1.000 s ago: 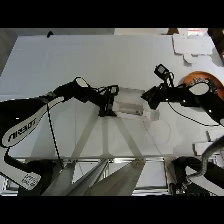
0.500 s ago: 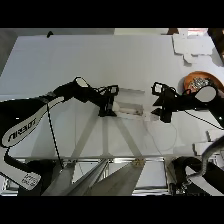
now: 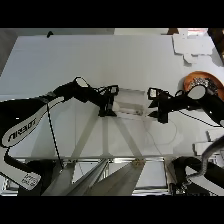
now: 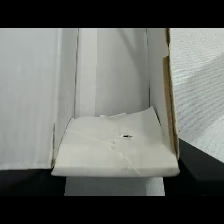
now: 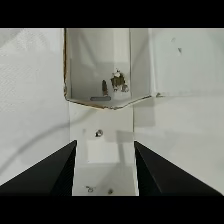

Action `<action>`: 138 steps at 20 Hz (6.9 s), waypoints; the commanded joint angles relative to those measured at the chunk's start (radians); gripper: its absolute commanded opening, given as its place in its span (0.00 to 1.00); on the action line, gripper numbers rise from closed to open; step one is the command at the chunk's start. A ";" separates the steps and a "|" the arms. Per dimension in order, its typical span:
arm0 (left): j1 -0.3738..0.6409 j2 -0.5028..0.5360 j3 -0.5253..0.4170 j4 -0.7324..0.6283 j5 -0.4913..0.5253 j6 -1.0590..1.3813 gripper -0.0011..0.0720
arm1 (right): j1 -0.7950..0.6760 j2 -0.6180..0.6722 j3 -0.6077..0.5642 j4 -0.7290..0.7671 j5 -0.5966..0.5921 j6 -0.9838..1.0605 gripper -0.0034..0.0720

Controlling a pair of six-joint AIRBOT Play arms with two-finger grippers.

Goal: Fold the box and place the chain.

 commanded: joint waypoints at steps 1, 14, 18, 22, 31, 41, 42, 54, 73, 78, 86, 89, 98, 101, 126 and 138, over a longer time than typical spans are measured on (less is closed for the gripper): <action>0.000 0.000 0.000 0.000 0.000 0.000 0.39 | 0.001 -0.057 0.000 0.042 -0.025 -0.043 0.54; 0.000 0.000 0.000 0.000 0.000 0.000 0.39 | 0.085 -0.130 0.000 0.139 -0.102 -0.090 0.40; 0.000 0.000 0.000 0.000 0.000 0.000 0.39 | 0.140 -0.130 0.000 0.138 -0.170 -0.086 0.26; 0.000 0.000 0.000 0.000 0.000 0.000 0.39 | 0.146 -0.130 0.000 0.139 -0.188 -0.073 0.20; 0.000 0.000 0.000 0.000 0.000 0.000 0.39 | 0.145 -0.107 0.000 0.054 -0.161 0.071 0.05; 0.000 0.000 0.000 0.000 0.000 0.000 0.39 | 0.145 0.303 0.000 -0.195 -0.110 0.732 0.05; 0.000 0.000 0.000 0.000 0.000 0.000 0.39 | 0.145 0.350 0.000 -0.291 -0.077 0.861 0.05; 0.000 0.000 0.000 0.000 0.000 0.000 0.39 | -0.010 0.449 -0.116 -0.455 -0.045 1.209 0.05; 0.000 0.000 0.000 0.000 0.000 0.000 0.39 | -0.174 -0.023 -0.192 0.315 -0.100 0.798 0.05; 0.000 0.000 0.000 0.000 0.000 0.000 0.39 | -0.174 -0.022 -0.192 0.404 -0.030 0.778 0.05; 0.000 0.000 0.000 0.000 0.000 0.000 0.39 | -0.174 -0.006 -0.192 0.441 -0.004 0.778 0.28; 0.000 0.000 0.000 0.000 0.000 0.000 0.39 | -0.174 -0.006 -0.192 0.444 0.002 0.777 0.28; 0.000 0.000 0.000 0.000 0.000 0.000 0.39 | -0.173 -0.006 -0.192 0.488 0.011 0.748 0.41; 0.000 0.000 0.000 0.000 0.000 0.000 0.39 | -0.173 -0.006 -0.192 0.517 0.017 0.748 0.45; 0.000 0.000 0.000 0.000 0.000 0.000 0.39 | -0.006 -0.006 -0.185 0.273 -0.227 0.947 0.49; 0.000 0.000 0.000 0.000 0.000 0.000 0.39 | 0.108 -0.006 -0.096 0.255 -0.230 1.000 0.56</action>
